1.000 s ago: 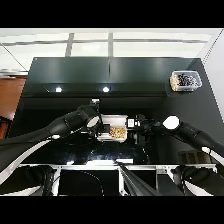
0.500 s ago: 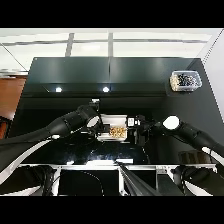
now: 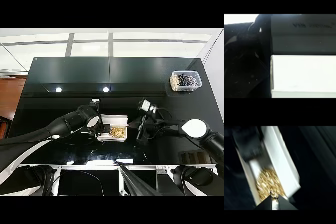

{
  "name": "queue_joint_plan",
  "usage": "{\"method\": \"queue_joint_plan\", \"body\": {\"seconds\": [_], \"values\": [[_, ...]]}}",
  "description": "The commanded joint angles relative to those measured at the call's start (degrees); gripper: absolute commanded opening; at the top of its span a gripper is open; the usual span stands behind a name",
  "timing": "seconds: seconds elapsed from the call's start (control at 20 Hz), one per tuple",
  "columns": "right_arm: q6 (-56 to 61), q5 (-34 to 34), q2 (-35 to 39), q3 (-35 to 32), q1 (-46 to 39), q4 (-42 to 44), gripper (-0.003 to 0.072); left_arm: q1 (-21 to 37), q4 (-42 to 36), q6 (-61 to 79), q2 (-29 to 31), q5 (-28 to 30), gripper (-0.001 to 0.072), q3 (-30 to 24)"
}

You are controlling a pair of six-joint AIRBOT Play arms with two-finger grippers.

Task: Fold the box and place the chain.

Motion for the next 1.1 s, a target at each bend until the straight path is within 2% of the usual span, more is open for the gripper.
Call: {"method": "queue_joint_plan", "body": {"seconds": [0.0,0.05,0.15,0.2,0.3,0.55,0.6,0.65,0.7,0.9,1.05], "values": [[5.3,-0.4,0.3,0.7,1.0,13.1,0.0048,0.0,0.0,0.0,0.0,0.2,0.0032,0.0],[6.9,-0.8,-1.1,0.7,1.3,13.0,0.0120,0.0,0.0,0.0,-0.1,0.3,0.0032,0.0],[10.5,-0.8,-3.6,0.7,1.2,12.1,0.0549,0.0,0.0,0.0,-0.1,0.2,0.0032,0.0],[10.9,-1.4,-3.7,0.7,0.7,9.9,0.0616,0.0,0.0,0.0,-0.1,0.1,0.0032,0.0],[11.5,0.2,-2.3,1.3,-2.9,6.3,0.0610,0.0,0.0,0.0,0.0,0.1,0.0032,0.0],[16.0,12.1,3.1,3.0,-18.4,3.6,0.0610,0.0,-1.0,0.0,0.5,-0.3,0.0037,0.0],[16.0,13.8,3.6,3.0,-20.6,3.5,0.0610,0.0,-1.4,0.0,0.9,-0.2,0.0137,0.1],[16.0,15.3,3.8,3.0,-22.5,3.6,0.0610,0.0,-1.6,0.0,1.4,-0.4,0.0397,0.3],[16.0,16.1,3.8,3.0,-23.9,3.6,0.0610,0.0,-1.6,-0.1,2.0,-0.9,0.0542,0.7],[16.0,15.3,3.8,3.0,-25.3,3.5,0.0610,0.0,-0.6,1.3,7.1,-2.4,0.0540,2.3],[16.0,14.5,3.8,3.0,-25.3,3.5,0.0610,0.3,0.7,7.3,12.5,-5.4,0.0541,2.3]]}}
